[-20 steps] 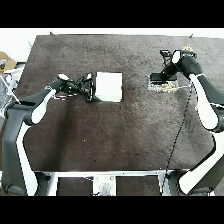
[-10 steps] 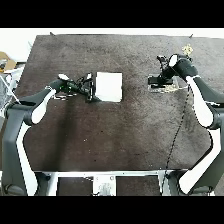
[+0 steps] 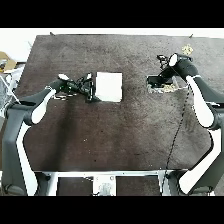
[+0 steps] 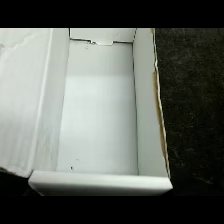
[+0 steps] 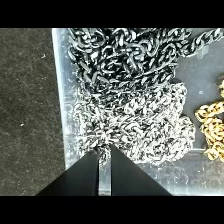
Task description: Fold the box and place the chain.
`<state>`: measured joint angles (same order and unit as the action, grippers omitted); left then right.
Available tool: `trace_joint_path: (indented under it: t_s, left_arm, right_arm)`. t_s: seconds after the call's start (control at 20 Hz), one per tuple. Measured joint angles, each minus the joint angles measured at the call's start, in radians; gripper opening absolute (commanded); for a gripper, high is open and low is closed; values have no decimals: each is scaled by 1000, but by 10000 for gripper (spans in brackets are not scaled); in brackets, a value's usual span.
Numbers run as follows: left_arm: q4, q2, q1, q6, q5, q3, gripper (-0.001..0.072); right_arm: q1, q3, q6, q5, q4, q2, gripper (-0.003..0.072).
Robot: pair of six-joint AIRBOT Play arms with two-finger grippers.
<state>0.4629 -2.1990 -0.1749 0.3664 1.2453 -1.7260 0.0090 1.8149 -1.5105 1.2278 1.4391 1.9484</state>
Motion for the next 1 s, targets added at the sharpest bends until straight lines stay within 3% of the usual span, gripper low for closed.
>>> trace_joint_path:
  t_s: [0.35, 0.7, 1.0]
  left_arm:
    - [0, 0, 0, 0, 0, 0, 392]
    - [0, 0, 0, 0, 0, 0, 392]
    - [0, 0, 0, 0, 0, 0, 392]
  right_arm:
    - [0, 0, -3, 15, 22, -109, 2]
    - [0, 0, 12, 25, 50, -315, 2]
    - [8, 0, 33, -115, 60, -554, 1]
